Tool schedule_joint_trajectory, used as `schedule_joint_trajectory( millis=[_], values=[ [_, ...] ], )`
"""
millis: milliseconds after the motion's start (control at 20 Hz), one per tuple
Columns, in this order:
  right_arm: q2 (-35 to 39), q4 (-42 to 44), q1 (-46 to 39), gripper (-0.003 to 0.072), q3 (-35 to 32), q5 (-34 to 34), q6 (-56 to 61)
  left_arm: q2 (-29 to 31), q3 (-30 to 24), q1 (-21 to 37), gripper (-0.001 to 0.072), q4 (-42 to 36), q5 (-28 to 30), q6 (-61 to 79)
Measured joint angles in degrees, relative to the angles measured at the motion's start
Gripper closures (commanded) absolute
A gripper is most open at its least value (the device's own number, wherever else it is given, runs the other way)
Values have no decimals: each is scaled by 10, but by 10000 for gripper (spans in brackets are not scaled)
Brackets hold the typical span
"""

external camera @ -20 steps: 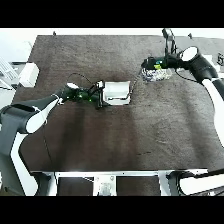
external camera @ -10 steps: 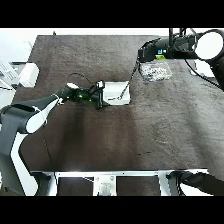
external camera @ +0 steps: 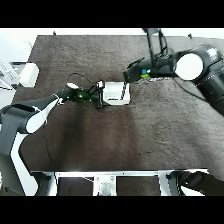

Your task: Fold the box and place the chain.

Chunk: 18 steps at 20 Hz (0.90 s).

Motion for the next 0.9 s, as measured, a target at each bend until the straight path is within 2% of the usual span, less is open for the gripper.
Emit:
schedule_joint_trajectory(
  millis=[400,600,900],
  values=[
    [-23,1,18,675,-119,-157,59,0,0,0,349,0,0,0],
    [-97,4,17,675,-144,-242,66,0,0,0,349,0,0,0],
    [-207,14,-2,675,-148,-292,69,0,0,0,349,0,0,0]
  ],
)
